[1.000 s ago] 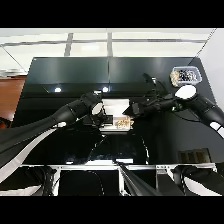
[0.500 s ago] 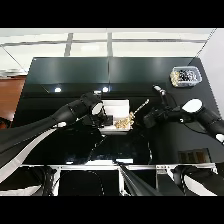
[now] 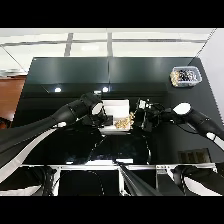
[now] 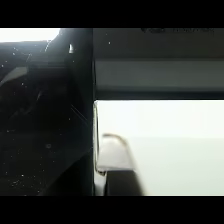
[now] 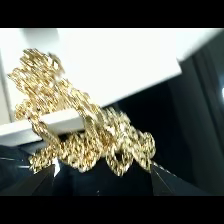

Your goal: Fold the box and place the chain.

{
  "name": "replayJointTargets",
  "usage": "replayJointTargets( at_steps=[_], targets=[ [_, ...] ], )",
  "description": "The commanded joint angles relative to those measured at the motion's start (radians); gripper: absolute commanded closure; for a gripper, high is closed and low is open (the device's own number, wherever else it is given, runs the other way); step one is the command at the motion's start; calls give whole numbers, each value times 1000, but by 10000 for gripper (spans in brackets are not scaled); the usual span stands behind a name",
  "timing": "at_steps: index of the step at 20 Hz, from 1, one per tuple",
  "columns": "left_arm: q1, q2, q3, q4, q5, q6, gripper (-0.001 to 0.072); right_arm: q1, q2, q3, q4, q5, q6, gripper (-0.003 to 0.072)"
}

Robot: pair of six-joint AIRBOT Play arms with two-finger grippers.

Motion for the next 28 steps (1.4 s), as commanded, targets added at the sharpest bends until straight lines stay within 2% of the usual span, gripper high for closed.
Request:
replayJointTargets(
  at_steps=[1,8,13,15,16,17,22,26,28],
  targets=[
    [0,1,1,-2,3,0,679,23,-54,22,56,29,-122,-19],
    [0,1,1,-2,3,0,679,57,-76,23,44,-45,-112,-19],
    [0,1,1,-2,3,0,679,59,-113,24,40,-40,-93,-16],
    [0,1,1,-2,2,0,679,56,-113,24,36,-41,-79,289],
    [0,1,1,-2,3,0,679,53,-111,24,28,-40,-68,522],
    [0,1,1,-2,3,0,679,53,-108,24,18,-39,-55,658],
    [0,1,1,-2,2,0,679,53,-24,24,-82,-42,164,662],
    [0,1,1,-2,3,0,679,53,150,41,-280,-13,513,662],
    [0,1,1,-2,2,0,679,53,253,55,-311,42,630,662]
  ],
)
